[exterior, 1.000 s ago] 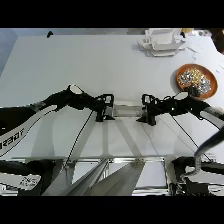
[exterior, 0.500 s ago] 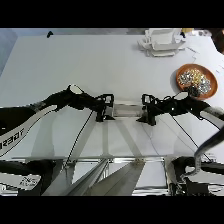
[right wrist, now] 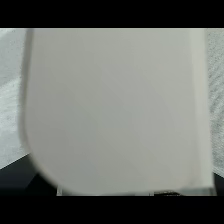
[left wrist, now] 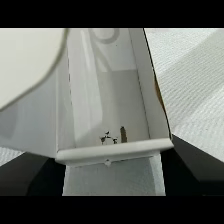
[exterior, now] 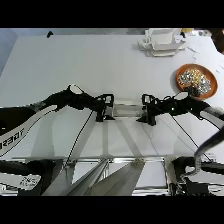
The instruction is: Fold the box and place the chain.
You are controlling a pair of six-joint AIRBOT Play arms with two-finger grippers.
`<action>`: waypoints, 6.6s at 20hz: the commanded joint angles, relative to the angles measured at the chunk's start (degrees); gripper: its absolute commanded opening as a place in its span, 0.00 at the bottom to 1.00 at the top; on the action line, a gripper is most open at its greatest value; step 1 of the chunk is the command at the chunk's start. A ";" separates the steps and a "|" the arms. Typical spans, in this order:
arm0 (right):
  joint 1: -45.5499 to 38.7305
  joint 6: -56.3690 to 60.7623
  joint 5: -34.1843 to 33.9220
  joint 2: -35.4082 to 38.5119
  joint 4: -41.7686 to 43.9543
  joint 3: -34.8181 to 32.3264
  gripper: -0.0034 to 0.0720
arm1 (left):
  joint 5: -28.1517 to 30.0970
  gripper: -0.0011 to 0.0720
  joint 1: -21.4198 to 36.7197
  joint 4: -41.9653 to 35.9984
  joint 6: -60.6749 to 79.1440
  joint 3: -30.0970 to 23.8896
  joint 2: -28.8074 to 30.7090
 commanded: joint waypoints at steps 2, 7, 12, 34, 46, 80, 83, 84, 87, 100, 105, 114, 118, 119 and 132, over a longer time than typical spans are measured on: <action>-0.02 1.84 1.14 0.07 -0.81 0.02 0.64 | 0.02 0.12 0.00 0.02 0.00 -0.02 -0.02; -0.02 10.23 -1.51 3.50 -4.20 0.02 0.98 | 0.02 0.12 0.00 0.02 0.00 -0.02 -0.02; -0.02 23.52 -1.68 10.58 -17.46 0.02 0.96 | 0.02 0.12 0.00 0.02 0.00 -0.02 -0.02; 0.00 42.99 9.49 36.24 -4.70 -0.15 0.07 | 0.00 0.12 0.02 0.02 0.00 -0.02 -0.02; 5.66 45.53 -13.99 20.72 4.13 -0.17 0.07 | 0.02 0.12 0.00 0.02 0.00 -0.02 -0.02; 3.26 20.06 -5.57 28.06 -23.96 -9.60 0.28 | 0.00 0.12 0.00 0.02 0.00 -0.02 -0.02; 3.26 11.30 -8.68 26.56 -13.60 -11.10 0.28 | 0.00 0.12 0.00 0.00 0.00 -0.02 -0.02; 3.28 10.51 -9.88 25.77 -10.71 -11.10 0.28 | 0.00 0.12 0.00 0.00 0.00 -0.02 -0.02; 3.28 8.87 -11.17 23.30 -8.13 -11.10 0.25 | 0.00 0.12 0.00 0.02 0.00 -0.02 -0.02; 3.67 2.91 -11.26 20.04 1.27 -11.19 0.12 | 0.00 0.12 0.00 0.02 0.00 -0.02 -0.02; 3.69 -0.11 -10.95 16.90 6.27 -11.30 0.28 | 0.00 0.12 0.00 0.02 0.00 -0.02 -0.02; 3.67 0.00 -11.56 15.58 6.82 -11.32 0.60 | 0.00 0.12 0.00 0.02 0.00 -0.02 -0.02; 3.67 7.34 -11.52 17.29 3.45 -11.32 0.25 | 0.00 0.12 0.00 0.02 0.00 -0.02 -0.02; 3.61 13.31 -11.56 18.80 -0.11 -11.32 0.10 | 0.00 0.12 0.00 0.02 0.00 -0.02 -0.02; 0.50 71.23 -25.00 37.92 -17.44 -11.32 0.07 | 0.00 0.12 0.00 0.02 0.00 -0.02 -0.02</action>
